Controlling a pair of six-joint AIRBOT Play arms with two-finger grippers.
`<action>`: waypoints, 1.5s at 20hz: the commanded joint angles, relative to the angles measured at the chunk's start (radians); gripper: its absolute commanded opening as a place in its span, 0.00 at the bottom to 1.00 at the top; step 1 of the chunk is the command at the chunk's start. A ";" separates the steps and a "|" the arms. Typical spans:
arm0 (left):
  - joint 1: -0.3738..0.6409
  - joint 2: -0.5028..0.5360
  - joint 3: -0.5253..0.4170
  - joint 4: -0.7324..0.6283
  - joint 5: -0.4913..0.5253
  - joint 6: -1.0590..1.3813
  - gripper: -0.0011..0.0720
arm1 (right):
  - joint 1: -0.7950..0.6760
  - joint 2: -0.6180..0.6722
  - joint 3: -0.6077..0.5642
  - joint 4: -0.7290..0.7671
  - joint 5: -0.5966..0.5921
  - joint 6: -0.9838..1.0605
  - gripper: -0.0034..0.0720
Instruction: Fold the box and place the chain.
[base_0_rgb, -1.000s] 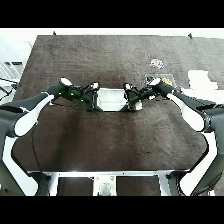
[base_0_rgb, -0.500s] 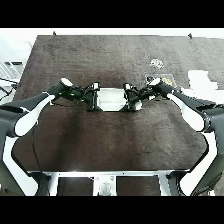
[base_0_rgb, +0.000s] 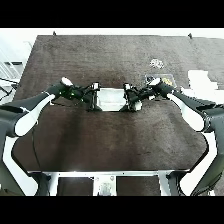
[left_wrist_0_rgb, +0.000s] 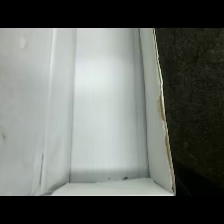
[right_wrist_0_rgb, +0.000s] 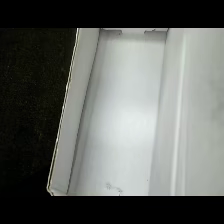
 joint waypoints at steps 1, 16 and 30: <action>0.001 -0.001 0.001 0.002 -0.005 0.011 0.98 | 0.000 0.000 0.000 -0.001 0.002 0.000 0.80; 0.006 -0.029 0.023 -0.063 -0.026 0.008 0.98 | 0.000 0.000 0.000 -0.001 0.001 0.000 0.80; -0.002 -0.032 0.028 -0.060 -0.041 0.019 0.93 | 0.000 0.000 0.000 0.000 0.001 0.000 0.80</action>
